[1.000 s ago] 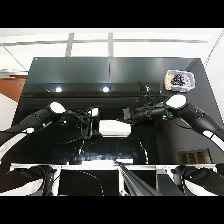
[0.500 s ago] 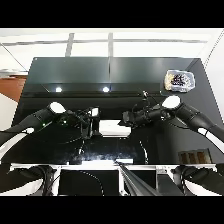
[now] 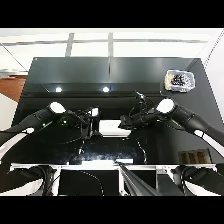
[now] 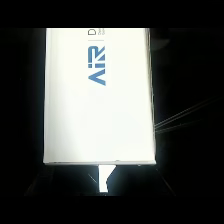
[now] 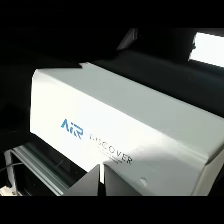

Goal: Fold the box and place the chain.

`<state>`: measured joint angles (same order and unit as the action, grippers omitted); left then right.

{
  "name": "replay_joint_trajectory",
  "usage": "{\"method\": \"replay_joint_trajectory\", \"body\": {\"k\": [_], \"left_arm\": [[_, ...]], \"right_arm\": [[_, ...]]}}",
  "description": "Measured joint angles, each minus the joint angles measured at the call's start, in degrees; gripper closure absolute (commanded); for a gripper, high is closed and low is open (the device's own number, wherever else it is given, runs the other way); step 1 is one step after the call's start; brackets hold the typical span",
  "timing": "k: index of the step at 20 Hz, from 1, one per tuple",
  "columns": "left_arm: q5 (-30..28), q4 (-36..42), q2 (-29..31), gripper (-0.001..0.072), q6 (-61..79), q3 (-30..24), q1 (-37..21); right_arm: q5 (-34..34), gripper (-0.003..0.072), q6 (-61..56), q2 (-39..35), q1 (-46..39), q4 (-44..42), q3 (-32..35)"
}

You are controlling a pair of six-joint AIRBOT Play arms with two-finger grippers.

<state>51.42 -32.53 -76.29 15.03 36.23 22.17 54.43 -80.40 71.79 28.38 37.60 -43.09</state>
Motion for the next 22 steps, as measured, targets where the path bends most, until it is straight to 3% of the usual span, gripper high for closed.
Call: {"method": "replay_joint_trajectory", "body": {"k": [13,22], "left_arm": [[0.00,-0.02,0.00,0.0308,0.02,0.00,0.00],[-0.02,0.04,0.00,0.0309,-0.11,0.00,0.00]], "right_arm": [[-1.44,0.0638,-0.96,1.42,0.59,1.88,-0.37],[5.49,0.0638,0.90,-8.85,-7.39,2.08,-4.70]]}}
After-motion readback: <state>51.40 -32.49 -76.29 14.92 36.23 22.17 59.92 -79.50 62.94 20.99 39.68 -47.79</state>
